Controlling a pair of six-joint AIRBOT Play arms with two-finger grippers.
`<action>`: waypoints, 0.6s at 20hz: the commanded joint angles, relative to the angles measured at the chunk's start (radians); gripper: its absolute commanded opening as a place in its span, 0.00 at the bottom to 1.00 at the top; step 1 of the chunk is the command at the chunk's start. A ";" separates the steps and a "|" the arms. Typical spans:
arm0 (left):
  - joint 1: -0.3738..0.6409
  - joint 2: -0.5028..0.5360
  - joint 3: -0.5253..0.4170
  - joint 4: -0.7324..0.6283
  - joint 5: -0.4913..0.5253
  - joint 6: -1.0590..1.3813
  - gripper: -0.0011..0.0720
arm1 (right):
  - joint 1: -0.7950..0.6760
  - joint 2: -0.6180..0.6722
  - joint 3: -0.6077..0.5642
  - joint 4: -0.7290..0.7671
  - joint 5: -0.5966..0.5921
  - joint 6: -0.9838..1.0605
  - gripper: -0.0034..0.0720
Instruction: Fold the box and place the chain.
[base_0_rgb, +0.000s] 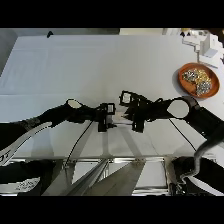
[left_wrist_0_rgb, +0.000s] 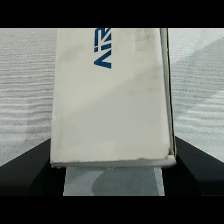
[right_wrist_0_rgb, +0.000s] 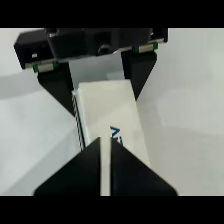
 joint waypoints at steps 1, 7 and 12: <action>0.001 0.001 0.001 0.000 0.001 -0.001 0.36 | -0.055 -0.005 -0.045 0.284 -0.014 -0.140 0.06; 0.001 0.001 0.001 0.000 0.001 -0.001 0.36 | -0.063 -0.113 -0.117 0.348 -0.035 -0.191 0.06; 0.001 0.001 0.001 0.000 0.001 -0.001 0.36 | -0.064 -0.125 -0.129 0.345 -0.029 -0.191 0.06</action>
